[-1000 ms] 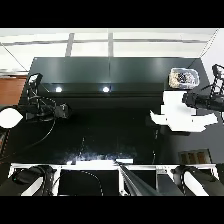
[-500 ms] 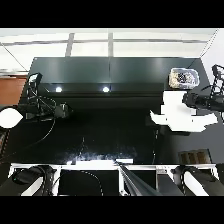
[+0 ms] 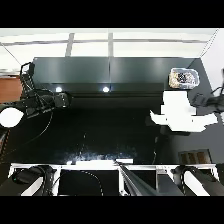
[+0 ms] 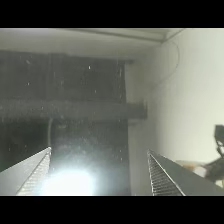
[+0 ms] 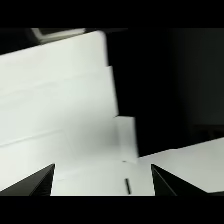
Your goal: Fold the box and place the chain.
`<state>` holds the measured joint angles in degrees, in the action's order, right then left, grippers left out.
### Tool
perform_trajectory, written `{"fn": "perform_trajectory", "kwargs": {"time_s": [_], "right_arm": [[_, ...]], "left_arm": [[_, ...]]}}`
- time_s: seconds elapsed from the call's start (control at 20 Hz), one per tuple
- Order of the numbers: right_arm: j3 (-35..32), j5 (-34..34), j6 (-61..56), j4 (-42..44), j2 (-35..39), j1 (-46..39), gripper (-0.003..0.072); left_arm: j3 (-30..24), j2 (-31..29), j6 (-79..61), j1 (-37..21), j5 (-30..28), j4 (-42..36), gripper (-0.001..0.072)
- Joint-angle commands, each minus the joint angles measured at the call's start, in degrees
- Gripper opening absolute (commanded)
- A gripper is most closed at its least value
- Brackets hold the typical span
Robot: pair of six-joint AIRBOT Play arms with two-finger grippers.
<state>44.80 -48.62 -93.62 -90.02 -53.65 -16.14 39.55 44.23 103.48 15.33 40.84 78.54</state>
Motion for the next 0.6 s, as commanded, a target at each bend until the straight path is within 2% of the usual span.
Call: {"fn": "perform_trajectory", "kwargs": {"time_s": [0.0, 0.1, 0.2, 0.3, 0.35, 0.4, 0.45, 0.5, 0.55], "right_arm": [[2.86, 3.74, -8.04, -7.54, -1.27, -9.49, 0.0720], [5.27, 3.41, -8.02, -6.99, -3.06, -17.81, 0.0720], [6.51, 1.86, -7.17, -2.78, -5.73, -26.14, 0.0720], [6.86, -0.39, 2.19, 8.74, -9.40, -33.99, 0.0720], [7.34, -2.91, 11.82, 18.58, -11.89, -37.51, 0.0720], [8.39, -7.54, 21.86, 28.92, -14.88, -40.63, 0.0720], [10.38, -15.91, 31.12, 39.34, -19.32, -43.76, 0.0720], [12.72, -24.35, 35.56, 45.55, -23.98, -45.77, 0.0720], [15.30, -30.53, 35.85, 47.80, -28.63, -46.93, 0.0720]], "left_arm": [[0.04, 0.31, -0.02, 0.00, -2.12, 0.04, 0.0705], [0.04, 0.37, -0.02, 0.00, -2.10, 0.02, 0.0704], [0.04, 0.39, -0.02, 0.00, -2.10, 0.04, 0.0701], [0.04, 0.39, -0.02, 0.00, -1.95, 0.02, 0.0701], [0.04, 0.42, -0.02, 0.00, -1.68, 0.02, 0.0702], [0.04, 0.50, -0.02, 0.00, -1.60, 0.02, 0.0702], [0.04, 0.68, -0.02, 0.04, -1.62, 0.04, 0.0702], [0.02, 0.96, -0.04, 0.04, -1.29, 0.02, 0.0702], [0.04, 1.22, -0.04, 0.04, -1.22, 0.02, 0.0702]]}}
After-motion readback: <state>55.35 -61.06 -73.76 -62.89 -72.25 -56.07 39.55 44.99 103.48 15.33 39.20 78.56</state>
